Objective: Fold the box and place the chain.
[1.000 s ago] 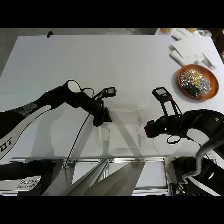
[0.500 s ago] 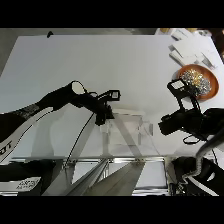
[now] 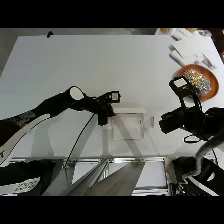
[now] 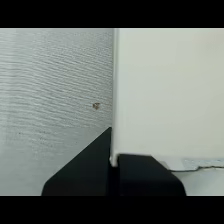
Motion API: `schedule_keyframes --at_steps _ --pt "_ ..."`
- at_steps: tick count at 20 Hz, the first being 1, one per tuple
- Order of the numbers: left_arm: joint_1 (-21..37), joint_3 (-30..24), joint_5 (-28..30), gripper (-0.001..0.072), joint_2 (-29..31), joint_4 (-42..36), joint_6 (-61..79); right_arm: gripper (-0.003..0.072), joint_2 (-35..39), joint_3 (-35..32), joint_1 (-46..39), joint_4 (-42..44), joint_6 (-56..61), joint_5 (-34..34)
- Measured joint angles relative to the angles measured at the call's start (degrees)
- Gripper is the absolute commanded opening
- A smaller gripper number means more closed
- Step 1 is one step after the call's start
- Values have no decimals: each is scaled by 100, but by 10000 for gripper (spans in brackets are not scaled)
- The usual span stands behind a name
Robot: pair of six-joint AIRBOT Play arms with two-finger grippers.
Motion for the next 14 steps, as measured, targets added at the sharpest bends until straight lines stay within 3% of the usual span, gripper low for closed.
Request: schedule_keyframes --at_steps 14 --pt "-35 -118 249 3 -151 -48 413 340 0 0 0 -7 -20 -315"
